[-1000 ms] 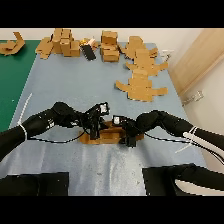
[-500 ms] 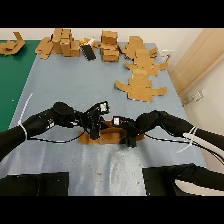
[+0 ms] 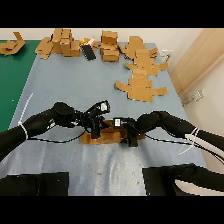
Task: Fold the box.
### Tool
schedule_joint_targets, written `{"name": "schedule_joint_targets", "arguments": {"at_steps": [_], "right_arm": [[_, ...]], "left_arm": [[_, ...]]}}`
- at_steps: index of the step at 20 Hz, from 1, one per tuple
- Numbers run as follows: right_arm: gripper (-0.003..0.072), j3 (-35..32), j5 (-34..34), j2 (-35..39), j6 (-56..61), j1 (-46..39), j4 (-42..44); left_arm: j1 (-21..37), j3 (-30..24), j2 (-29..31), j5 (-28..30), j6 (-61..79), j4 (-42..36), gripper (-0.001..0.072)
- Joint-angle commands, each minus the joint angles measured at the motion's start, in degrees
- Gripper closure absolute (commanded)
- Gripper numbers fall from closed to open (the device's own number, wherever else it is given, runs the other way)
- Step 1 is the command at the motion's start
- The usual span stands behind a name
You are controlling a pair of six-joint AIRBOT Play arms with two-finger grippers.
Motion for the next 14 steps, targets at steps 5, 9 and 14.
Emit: {"name": "schedule_joint_targets", "arguments": {"at_steps": [5,9,14], "right_arm": [[0.0214,0.1,2.5,0.1,0.0,0.0,1.6],[0.0214,0.0,2.3,0.1,0.0,0.0,1.6],[0.0214,0.0,2.0,0.1,0.0,0.0,1.6]], "left_arm": [[0.0,0.0,0.0,0.5,0.0,0.1,0.0699],[0.0,0.0,0.0,0.4,0.0,0.5,0.0678],[0.1,0.1,0.1,1.6,-0.5,1.6,0.0168]]}}
